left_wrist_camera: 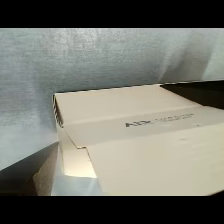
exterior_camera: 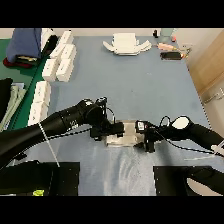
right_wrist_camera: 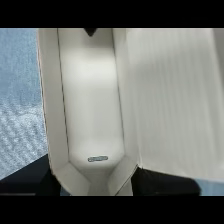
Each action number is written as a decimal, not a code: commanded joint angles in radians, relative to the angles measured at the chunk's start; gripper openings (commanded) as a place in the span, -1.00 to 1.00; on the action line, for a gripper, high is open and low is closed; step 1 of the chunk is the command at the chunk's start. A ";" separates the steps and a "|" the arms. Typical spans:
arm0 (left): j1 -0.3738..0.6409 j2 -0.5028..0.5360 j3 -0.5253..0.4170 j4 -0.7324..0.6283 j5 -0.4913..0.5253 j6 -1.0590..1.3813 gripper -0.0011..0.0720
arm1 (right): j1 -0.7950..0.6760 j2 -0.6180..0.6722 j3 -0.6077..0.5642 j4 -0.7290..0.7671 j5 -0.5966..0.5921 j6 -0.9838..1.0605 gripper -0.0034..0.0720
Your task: Fold the box.
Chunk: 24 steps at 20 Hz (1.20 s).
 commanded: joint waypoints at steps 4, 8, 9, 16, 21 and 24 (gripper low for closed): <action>0.016 0.018 0.061 0.035 -0.108 0.005 0.88 | 0.000 0.001 0.001 0.000 0.002 0.000 0.44; 0.031 0.059 0.118 0.108 -0.254 0.005 0.88 | 0.000 0.001 0.001 0.000 0.002 0.000 0.44; 0.042 0.073 0.127 0.111 -0.301 0.011 0.87 | 0.000 0.001 0.001 0.000 0.002 0.000 0.44; 0.064 0.110 0.144 0.175 -0.361 0.152 -0.93 | 0.000 0.001 0.001 0.000 0.002 0.000 0.45; 0.235 0.174 0.109 0.211 -0.507 0.276 -0.93 | 0.000 0.001 0.001 0.000 0.002 0.000 0.44; 0.396 0.273 0.001 0.105 -0.457 0.380 -0.93 | 0.000 0.001 0.001 0.000 0.002 0.000 0.44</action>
